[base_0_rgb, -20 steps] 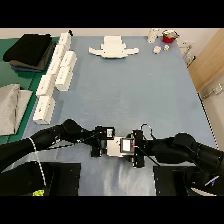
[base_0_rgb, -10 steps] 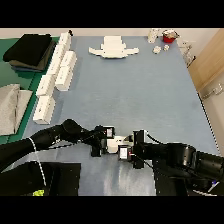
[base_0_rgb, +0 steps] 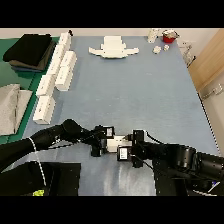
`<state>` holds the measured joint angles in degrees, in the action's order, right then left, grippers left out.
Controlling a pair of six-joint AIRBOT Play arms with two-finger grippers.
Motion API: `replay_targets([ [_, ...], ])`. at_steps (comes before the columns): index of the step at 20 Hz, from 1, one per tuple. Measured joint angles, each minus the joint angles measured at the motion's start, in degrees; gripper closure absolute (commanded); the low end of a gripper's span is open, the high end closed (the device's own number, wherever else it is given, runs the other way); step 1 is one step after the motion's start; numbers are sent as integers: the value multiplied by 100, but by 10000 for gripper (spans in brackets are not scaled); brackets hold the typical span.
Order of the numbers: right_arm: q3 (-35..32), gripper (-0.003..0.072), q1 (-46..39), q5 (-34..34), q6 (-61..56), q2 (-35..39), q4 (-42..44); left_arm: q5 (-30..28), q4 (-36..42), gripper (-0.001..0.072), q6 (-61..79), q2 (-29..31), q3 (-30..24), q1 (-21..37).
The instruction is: Fold the box.
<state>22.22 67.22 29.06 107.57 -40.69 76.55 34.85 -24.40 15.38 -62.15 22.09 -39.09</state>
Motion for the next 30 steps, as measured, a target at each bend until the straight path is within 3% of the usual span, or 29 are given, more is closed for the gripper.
replay_targets([
  [2,4,308,0,2,-4,22,-11,0,0,163,0,0,0,2],
  [5,4,385,2,22,-11,31,-15,2,0,163,0,0,0,2],
  [30,131,385,0,35,0,37,-105,22,-4,163,4,0,0,2],
])
